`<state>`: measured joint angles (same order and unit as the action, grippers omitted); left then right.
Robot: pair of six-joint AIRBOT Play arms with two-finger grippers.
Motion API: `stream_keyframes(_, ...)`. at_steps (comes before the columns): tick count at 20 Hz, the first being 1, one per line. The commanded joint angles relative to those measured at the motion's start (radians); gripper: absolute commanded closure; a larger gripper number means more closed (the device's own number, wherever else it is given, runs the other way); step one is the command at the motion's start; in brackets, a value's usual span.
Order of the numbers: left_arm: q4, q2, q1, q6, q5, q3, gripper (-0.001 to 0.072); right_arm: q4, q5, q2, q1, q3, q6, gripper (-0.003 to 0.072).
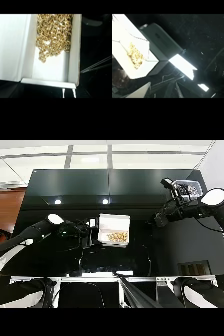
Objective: Fold the box and place the chain.
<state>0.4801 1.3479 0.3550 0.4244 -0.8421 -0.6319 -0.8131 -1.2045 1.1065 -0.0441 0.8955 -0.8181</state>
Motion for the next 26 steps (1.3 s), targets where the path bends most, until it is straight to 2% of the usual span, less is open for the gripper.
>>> stream_keyframes(1, -0.006, 0.0, 0.011, 0.018, 0.003, -0.001, 0.0006, 0.0, 0.017, 0.0, 0.0, 0.0, 0.0, 0.0312)
stream_keyframes(2, -0.005, 0.0, 0.011, 0.018, 0.004, -0.001, 0.004, 0.0, 0.024, 0.0, 0.0, -0.001, 0.0, 0.0312)
stream_keyframes(4, -0.005, 0.0, 0.012, 0.014, 0.001, -0.001, 0.0293, 0.0, 0.051, 0.0, 0.0, -0.001, 0.0, 0.0311)
stream_keyframes(5, -0.006, 0.0, 0.014, 0.011, 0.0, -0.001, 0.0371, 0.0, 0.081, 0.0, -0.001, -0.001, -0.009, 0.0293)
stream_keyframes(6, -0.006, 0.0, 0.018, -0.018, 0.005, -0.001, 0.0378, -0.001, 0.119, 0.002, -0.006, 0.0, -0.056, 0.0)
stream_keyframes(7, -0.006, -0.001, 0.022, -0.043, 0.012, -0.001, 0.038, 0.001, 0.162, 0.006, -0.021, 0.0, -0.099, -0.0024)
stream_keyframes(9, -0.006, -0.003, 0.024, -0.06, 0.021, -0.001, 0.038, 0.001, 0.215, 0.048, -0.079, 0.028, -0.156, -0.0024)
stream_keyframes(12, -0.006, -0.003, 0.024, -0.095, 0.06, -0.001, 0.038, 0.0, 0.287, 0.189, -0.194, 0.143, -0.169, -0.0021)
stream_keyframes(15, -0.006, -0.003, 0.024, -0.104, 0.06, -0.001, 0.0379, 0.01, 0.319, 0.31, -0.237, 0.207, -0.167, -0.0019)
stream_keyframes(17, -0.006, -0.003, 0.024, -0.104, 0.06, -0.001, 0.0379, 0.042, 0.271, 0.329, -0.25, 0.208, -0.066, -0.0018)
stream_keyframes(22, -0.006, -0.003, 0.024, -0.103, 0.056, -0.001, 0.0379, 0.049, -0.006, 0.317, -0.261, 0.233, 0.342, -0.0018)
stream_keyframes(26, -0.006, -0.003, 0.024, -0.103, 0.055, -0.001, 0.0379, 0.082, -0.044, 0.307, -0.266, 0.237, 0.435, -0.0018)
